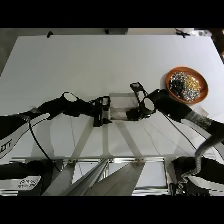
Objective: Fold the box and place the chain.
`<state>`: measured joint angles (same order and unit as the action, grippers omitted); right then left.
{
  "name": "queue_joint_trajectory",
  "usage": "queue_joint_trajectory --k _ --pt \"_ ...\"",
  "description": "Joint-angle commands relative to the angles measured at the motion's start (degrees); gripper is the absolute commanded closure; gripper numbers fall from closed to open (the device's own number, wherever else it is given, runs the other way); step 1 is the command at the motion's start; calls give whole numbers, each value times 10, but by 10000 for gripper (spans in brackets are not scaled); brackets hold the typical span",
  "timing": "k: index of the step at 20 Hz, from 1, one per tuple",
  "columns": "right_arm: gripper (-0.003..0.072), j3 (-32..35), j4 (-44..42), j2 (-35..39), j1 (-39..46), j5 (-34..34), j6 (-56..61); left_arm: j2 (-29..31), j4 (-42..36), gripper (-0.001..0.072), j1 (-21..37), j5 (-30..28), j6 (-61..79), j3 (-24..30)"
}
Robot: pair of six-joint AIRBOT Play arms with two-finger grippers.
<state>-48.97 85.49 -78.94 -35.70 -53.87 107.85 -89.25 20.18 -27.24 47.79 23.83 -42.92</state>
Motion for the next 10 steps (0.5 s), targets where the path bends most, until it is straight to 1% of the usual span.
queue_joint_trajectory --k 1,4,5,6,7,8,10 --pt "396 0 40 -4 -15 -4 24 0 0 439 0 0 0 0" --pt "396 0 70 -4 -15 -11 57 0 0 439 0 0 0 0" --pt "421 0 73 -4 -15 -9 63 0 0 439 0 0 0 0" --pt "510 0 73 -4 -15 -7 63 0 0 439 0 0 0 0" --pt "626 0 72 -4 -15 -5 63 0 0 439 0 0 0 0" --pt "673 0 70 -4 -15 -5 63 0 0 439 0 0 0 0" --pt "673 0 61 -4 -15 -5 63 0 0 439 0 0 0 0"
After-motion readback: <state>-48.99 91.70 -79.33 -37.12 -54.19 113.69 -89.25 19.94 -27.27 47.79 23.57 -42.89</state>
